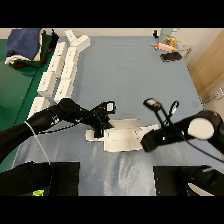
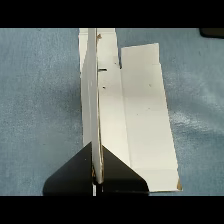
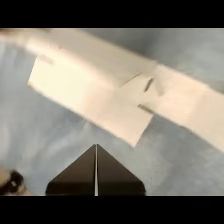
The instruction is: Fold the box.
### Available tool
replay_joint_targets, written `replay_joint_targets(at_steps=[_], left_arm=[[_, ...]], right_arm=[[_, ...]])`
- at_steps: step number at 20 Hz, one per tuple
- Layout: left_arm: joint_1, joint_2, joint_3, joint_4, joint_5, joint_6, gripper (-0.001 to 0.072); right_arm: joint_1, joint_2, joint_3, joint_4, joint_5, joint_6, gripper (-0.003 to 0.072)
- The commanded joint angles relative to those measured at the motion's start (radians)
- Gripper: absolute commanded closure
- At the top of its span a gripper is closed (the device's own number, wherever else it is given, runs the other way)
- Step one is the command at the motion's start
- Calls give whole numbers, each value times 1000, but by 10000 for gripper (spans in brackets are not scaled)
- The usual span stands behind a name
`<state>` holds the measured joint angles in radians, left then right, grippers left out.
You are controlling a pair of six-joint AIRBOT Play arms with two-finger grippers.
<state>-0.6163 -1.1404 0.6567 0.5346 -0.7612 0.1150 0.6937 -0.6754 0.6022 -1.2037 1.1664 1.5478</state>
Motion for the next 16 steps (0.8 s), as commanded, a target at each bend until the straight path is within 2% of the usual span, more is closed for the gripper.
replay_joint_targets(at_steps=[1, 2, 4, 7, 8, 9, 13, 16], left_arm=[[0, 0, 1, 0, 1, 0, 695], [0, 0, 1, 0, 1, 0, 695], [0, 0, 1, 0, 0, 0, 695], [0, 0, 1, 0, 0, 0, 695], [0, 0, 1, 0, 0, 0, 695], [0, 0, 1, 0, 0, 0, 695], [0, 0, 1, 0, 0, 0, 695], [-1, 0, 1, 0, 0, 0, 696]], right_arm=[[288, 107, -98, -165, -47, -113, 240], [344, 106, -123, -245, -69, -148, 106], [400, 83, -159, -378, -132, -208, 98], [405, 10, -174, -461, -221, -265, 81], [405, -24, -174, -470, -239, -279, 72], [405, -56, -174, -476, -256, -283, 19], [405, -185, -173, -516, -336, -284, 19], [405, -217, -171, -542, -381, -265, 26]])
